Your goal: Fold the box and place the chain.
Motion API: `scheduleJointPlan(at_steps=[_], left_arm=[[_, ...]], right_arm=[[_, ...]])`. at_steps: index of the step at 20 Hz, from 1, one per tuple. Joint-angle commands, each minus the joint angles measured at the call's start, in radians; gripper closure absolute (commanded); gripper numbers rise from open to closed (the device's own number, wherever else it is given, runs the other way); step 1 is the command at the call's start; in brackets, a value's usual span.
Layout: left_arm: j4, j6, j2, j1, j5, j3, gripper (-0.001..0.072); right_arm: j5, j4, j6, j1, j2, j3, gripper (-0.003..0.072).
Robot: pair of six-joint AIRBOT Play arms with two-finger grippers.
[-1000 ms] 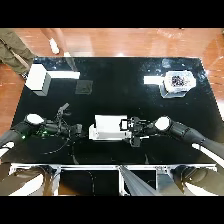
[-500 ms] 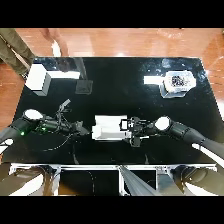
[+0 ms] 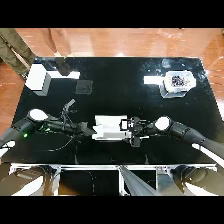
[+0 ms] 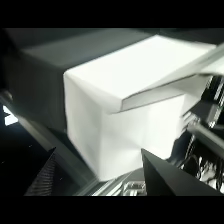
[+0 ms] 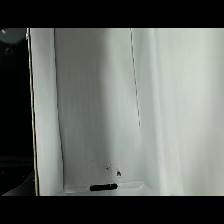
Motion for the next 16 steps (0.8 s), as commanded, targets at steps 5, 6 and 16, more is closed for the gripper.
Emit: scheduleJointPlan(at_steps=[5, 6, 16], left_arm=[[0.098, -0.307, 0.072, -0.177, 0.203, 0.001, 0.0075], [0.107, -0.335, 0.072, -0.2, 0.219, 0.001, 0.0075], [0.247, -0.524, 0.072, -0.286, 0.274, 0.035, 0.0081]], right_arm=[[0.0, 0.0, 0.0, 0.0, 0.0, 0.0, 0.0354], [0.0, 0.0, 0.0, 0.0, 0.0, 0.0, 0.0354], [0.0, 0.0, 0.0, 0.0, 0.0, 0.0, 0.0354]])
